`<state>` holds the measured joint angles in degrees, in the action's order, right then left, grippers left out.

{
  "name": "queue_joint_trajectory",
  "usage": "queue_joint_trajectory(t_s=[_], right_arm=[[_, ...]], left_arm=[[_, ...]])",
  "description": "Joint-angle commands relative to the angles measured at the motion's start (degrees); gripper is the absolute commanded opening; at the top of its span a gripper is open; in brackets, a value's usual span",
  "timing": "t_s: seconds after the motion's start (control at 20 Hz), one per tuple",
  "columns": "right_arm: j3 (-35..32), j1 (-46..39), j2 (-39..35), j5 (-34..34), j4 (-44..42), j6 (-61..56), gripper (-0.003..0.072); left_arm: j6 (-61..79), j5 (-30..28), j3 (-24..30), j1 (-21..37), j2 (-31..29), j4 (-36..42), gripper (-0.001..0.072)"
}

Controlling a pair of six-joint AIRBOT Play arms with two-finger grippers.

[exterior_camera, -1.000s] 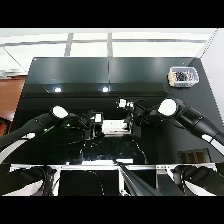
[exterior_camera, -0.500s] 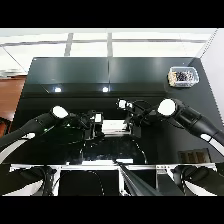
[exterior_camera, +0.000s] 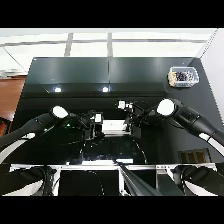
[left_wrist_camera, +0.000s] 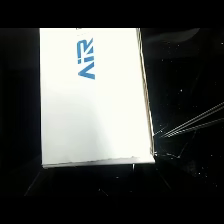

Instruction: Fold the box and place the chain.

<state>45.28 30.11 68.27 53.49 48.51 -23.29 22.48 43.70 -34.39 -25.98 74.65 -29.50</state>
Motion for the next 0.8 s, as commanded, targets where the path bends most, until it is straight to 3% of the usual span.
queue_joint_trajectory(t_s=[0.0,0.05,0.35,0.45,0.55,0.6,0.7,0.75], right_arm=[[0.1,0.0,-0.3,0.2,0.1,-0.2,0.0435],[0.1,0.0,-0.7,-0.2,0.1,-0.3,0.0513],[0.1,0.0,-5.5,-0.2,-0.1,-3.7,0.0513],[0.1,-0.4,-7.5,-0.1,-0.3,-11.8,0.051],[0.0,-1.8,-7.8,0.7,-0.3,-26.3,0.0272],[-0.3,-2.3,-7.7,0.9,-0.4,-32.4,0.0033],[-2.0,-2.4,-7.3,-1.0,-4.7,-37.1,0.0016],[-3.6,-2.4,-6.7,-2.9,-11.5,-37.2,0.0016]], left_arm=[[0.0,0.0,0.0,0.0,0.0,0.0,0.0355],[0.0,0.0,0.0,0.0,0.0,0.0,0.0355],[0.0,0.0,0.0,0.0,0.0,0.0,0.0355],[0.0,-0.1,0.0,0.0,0.0,0.0,0.0355],[0.0,-0.1,0.0,0.0,0.0,0.0,0.0355],[0.0,-0.1,0.0,0.0,0.0,0.0,0.0355],[0.0,-0.1,0.0,0.0,0.0,0.0,0.0355],[0.0,-0.1,0.0,0.0,0.0,0.0,0.0355]])
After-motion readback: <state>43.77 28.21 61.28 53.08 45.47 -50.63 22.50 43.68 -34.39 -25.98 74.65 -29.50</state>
